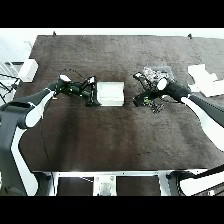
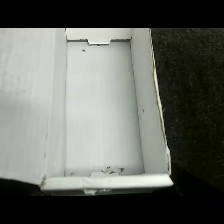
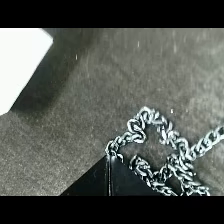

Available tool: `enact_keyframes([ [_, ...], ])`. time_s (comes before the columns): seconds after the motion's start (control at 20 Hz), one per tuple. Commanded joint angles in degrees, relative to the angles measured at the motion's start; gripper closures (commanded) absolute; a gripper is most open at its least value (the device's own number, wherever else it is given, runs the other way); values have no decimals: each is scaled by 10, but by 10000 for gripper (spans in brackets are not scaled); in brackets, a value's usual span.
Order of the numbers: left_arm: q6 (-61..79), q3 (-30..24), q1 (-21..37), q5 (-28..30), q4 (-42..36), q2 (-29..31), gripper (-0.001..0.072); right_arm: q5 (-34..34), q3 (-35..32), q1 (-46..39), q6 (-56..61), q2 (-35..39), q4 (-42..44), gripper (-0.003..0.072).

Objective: Fold the box and place the chain.

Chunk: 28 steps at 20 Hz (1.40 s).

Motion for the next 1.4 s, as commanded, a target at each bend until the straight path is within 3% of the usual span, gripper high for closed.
enact_keyframes([
  [0.0,0,0,1,0,0,0,215,17,32,0,3,0,0,678],
  [0.1,0,0,1,0,0,0,215,56,54,0,5,0,-1,586],
  [0.4,0,0,1,0,0,0,215,73,67,0,5,6,-13,503],
  [0.45,0,0,1,0,0,0,215,73,65,0,5,6,-24,393],
  [0.5,0,0,1,0,0,0,215,73,64,0,5,5,-31,380],
  [1.0,0,0,1,0,0,0,215,62,59,0,5,-29,-34,395],
  [1.15,0,0,1,0,0,0,215,62,59,0,5,-39,-34,527],
  [1.2,0,0,1,0,0,0,215,59,59,0,5,-40,-37,649],
  [1.35,0,0,1,0,0,0,215,55,66,-3,5,-14,-32,680],
])
